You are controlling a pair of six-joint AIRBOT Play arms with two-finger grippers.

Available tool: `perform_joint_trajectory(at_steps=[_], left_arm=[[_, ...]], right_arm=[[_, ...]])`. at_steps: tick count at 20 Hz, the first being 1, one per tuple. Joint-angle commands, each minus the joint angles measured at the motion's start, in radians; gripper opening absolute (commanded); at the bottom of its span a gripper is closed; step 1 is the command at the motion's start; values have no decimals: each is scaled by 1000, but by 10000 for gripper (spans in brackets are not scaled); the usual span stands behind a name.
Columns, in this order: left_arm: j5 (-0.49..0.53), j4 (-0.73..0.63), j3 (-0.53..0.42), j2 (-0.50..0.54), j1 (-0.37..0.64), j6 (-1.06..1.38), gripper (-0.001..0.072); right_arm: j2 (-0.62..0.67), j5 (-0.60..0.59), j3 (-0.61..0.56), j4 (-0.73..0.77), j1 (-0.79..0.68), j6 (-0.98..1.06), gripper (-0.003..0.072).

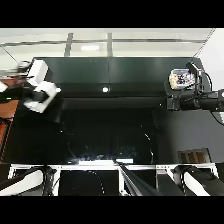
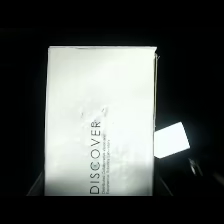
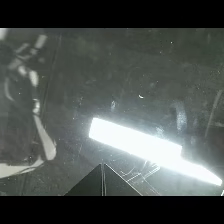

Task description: Fold the box and place the chain.

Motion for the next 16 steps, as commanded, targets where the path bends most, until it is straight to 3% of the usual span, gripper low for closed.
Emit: perform_joint_trajectory(at_steps=[1, 7, 10, 12, 16], left_arm=[[111, -8, 13, -15, 198, -20, 449], [50, -23, 230, -292, 176, -19, 450], [54, -26, 303, -377, 142, -20, 452], [97, -25, 322, -389, 126, -31, 720], [50, -27, 425, -325, 112, -87, 720]], right_arm=[[0, -3, 0, 2, -1, 7, 17], [0, -5, 0, 3, -1, 24, 17], [0, -5, 0, 3, -1, 43, 17], [0, -4, 0, 3, -1, 49, 17], [0, -3, 0, 6, -1, 47, 17]])
